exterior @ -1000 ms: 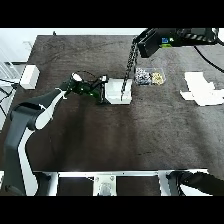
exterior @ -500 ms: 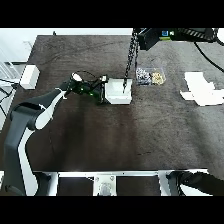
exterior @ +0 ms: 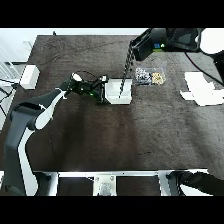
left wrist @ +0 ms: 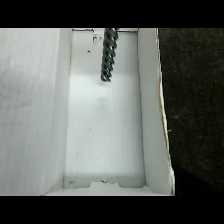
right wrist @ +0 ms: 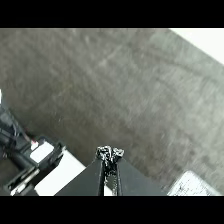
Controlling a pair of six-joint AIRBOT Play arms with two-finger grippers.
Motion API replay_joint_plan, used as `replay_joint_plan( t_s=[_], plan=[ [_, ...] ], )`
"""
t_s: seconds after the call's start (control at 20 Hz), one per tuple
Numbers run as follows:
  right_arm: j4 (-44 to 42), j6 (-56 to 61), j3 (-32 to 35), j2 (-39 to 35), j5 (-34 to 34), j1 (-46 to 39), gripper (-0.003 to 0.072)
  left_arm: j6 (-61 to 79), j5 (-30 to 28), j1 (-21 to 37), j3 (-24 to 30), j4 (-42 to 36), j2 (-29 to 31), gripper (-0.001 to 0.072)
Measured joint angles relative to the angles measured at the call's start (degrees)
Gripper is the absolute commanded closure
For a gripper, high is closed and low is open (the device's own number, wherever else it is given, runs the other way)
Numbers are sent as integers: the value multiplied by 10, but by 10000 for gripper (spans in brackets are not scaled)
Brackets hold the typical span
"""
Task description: Fold the box and place the chain.
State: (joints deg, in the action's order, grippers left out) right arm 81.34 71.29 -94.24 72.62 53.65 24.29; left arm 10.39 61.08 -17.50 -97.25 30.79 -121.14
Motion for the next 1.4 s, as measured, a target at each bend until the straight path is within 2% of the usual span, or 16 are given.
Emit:
replay_joint_plan(
  t_s=[0.5,0.8,1.15,1.4],
  plan=[
    [57,4,26,-8,-6,-8,678,0,0,0,0,0,0,237],
    [89,15,27,-14,19,-9,678,0,0,0,0,0,0,237],
    [47,29,37,-7,24,-7,678,0,0,0,0,0,0,238],
    [5,30,72,6,-27,4,677,0,0,0,0,0,0,238]
  ],
)
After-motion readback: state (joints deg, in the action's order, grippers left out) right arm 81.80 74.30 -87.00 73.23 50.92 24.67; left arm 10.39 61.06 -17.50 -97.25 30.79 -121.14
